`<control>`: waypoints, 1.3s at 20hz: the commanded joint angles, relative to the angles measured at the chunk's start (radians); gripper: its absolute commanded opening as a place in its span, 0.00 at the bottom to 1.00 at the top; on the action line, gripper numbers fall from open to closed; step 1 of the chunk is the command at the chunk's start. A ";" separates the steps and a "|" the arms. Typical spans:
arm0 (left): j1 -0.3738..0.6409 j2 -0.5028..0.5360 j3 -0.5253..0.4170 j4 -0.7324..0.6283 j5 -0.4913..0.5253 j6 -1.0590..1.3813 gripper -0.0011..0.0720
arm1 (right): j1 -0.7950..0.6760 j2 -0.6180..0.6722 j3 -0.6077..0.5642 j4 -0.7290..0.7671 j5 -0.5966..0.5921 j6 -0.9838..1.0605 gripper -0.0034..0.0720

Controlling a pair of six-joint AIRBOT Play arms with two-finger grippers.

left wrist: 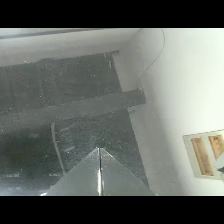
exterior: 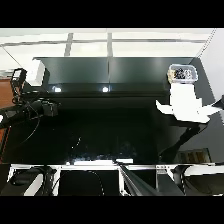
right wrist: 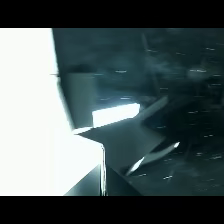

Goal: Fold the box and place the chain.

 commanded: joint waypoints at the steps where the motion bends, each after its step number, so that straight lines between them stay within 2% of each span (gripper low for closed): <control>1: -0.001 -0.001 0.000 -0.001 -0.004 0.000 0.05 | 0.028 0.132 -0.060 0.096 -0.049 0.055 0.06; 3: -0.002 -0.001 -0.001 -0.004 -0.005 0.000 0.05 | 0.053 0.244 -0.137 0.205 -0.093 0.084 0.06; 9: -0.002 -0.001 -0.002 -0.004 -0.035 0.000 0.05 | 0.274 0.551 -0.423 0.217 -0.175 0.096 0.06; 11: -0.002 -0.001 -0.006 -0.005 -0.039 0.000 0.05 | 0.383 0.637 -0.540 0.225 -0.241 0.145 0.06; 13: -0.002 -0.002 -0.018 -0.034 -0.028 0.000 0.05 | 0.506 0.708 -0.665 0.307 -0.347 0.155 0.06; 16: -0.002 -0.035 -0.030 -0.113 -0.029 0.000 0.05 | 0.715 0.738 -0.819 0.454 -0.520 0.144 0.06; 20: -0.005 -0.149 -0.030 -0.241 -0.031 0.002 0.05 | 0.958 0.738 -0.928 0.463 -0.748 0.148 0.06; 22: -0.030 -0.235 -0.029 -0.342 -0.028 0.062 0.05 | 1.032 0.737 -0.948 0.463 -0.804 0.153 0.07; 23: -0.050 -0.290 -0.024 -0.409 -0.031 0.127 0.12 | 1.061 0.737 -0.949 0.460 -0.813 0.153 0.07; 24: -0.072 -0.349 -0.018 -0.471 -0.040 0.158 0.45 | 1.079 0.737 -0.949 0.460 -0.814 0.153 0.07; 25: -0.095 -0.417 -0.003 -0.526 -0.052 0.158 0.91 | 1.092 0.737 -0.948 0.460 -0.814 0.153 0.06; 26: -0.108 -0.483 0.026 -0.545 -0.065 0.159 0.99 | 1.099 0.737 -0.948 0.460 -0.814 0.153 0.07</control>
